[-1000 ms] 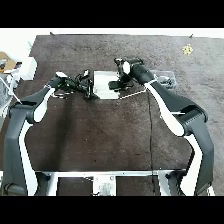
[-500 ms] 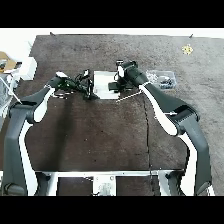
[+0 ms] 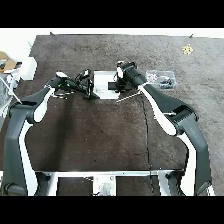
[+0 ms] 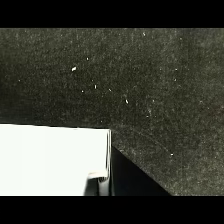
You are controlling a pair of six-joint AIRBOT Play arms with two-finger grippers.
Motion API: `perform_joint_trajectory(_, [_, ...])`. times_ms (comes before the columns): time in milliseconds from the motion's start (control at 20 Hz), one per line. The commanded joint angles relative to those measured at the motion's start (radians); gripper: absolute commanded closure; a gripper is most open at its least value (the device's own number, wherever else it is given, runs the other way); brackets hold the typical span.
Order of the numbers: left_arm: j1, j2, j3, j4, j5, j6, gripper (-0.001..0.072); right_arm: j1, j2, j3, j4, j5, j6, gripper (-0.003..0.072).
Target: Fold the box and place the chain.
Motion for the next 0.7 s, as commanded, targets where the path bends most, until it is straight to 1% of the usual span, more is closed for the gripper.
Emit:
perform_joint_trajectory(0, [0.001,0.0,0.0,0.002,-0.003,0.001,0.0355,0.005,-0.002,0.0,-0.003,-0.027,0.014,0.0668])
perform_joint_trajectory(150, [0.001,0.0,0.0,0.002,-0.003,0.001,0.0355,0.006,-0.002,0.0,-0.002,-0.028,0.023,0.0663])
perform_joint_trajectory(300, [0.001,0.0,0.0,0.002,-0.003,0.001,0.0355,0.006,0.0,0.001,0.013,-0.029,0.029,0.0451])
perform_joint_trajectory(550, [0.001,0.0,0.0,0.002,-0.003,0.001,0.0355,0.004,0.026,0.001,0.015,-0.01,0.005,0.0449])
perform_joint_trajectory(600, [0.001,0.0,0.0,0.002,-0.003,0.001,0.0355,0.004,0.033,0.001,0.016,-0.006,-0.002,0.0351])
perform_joint_trajectory(650, [0.001,0.0,0.0,0.002,-0.003,0.001,0.0355,0.004,0.04,0.001,0.015,0.002,-0.018,0.0332])
